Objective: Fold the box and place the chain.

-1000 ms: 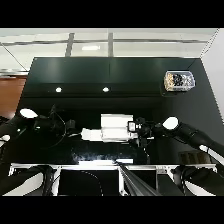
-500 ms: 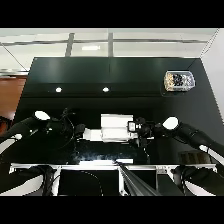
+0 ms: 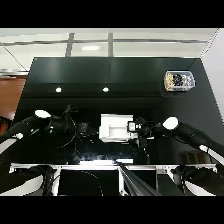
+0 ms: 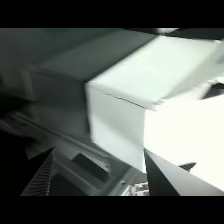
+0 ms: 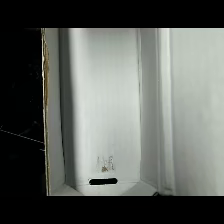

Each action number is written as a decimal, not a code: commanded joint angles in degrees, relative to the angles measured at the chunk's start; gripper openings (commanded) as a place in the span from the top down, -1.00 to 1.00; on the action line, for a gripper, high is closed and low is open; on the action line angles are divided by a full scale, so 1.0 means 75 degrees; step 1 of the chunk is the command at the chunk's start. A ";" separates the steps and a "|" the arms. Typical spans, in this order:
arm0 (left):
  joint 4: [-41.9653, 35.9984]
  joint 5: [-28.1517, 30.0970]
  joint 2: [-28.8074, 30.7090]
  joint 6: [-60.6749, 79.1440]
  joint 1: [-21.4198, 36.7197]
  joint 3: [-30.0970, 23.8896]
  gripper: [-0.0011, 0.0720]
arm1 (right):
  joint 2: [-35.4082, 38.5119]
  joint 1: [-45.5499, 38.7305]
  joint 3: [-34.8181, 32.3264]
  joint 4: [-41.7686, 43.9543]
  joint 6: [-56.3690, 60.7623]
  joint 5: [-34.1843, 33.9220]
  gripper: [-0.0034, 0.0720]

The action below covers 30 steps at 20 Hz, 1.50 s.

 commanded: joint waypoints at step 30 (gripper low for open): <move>0.7257 0.1658 0.0093 -0.9876 -0.4642 0.2745 -0.38 | 0.0000 0.0006 -0.0006 0.0009 0.0003 -0.0003 0.56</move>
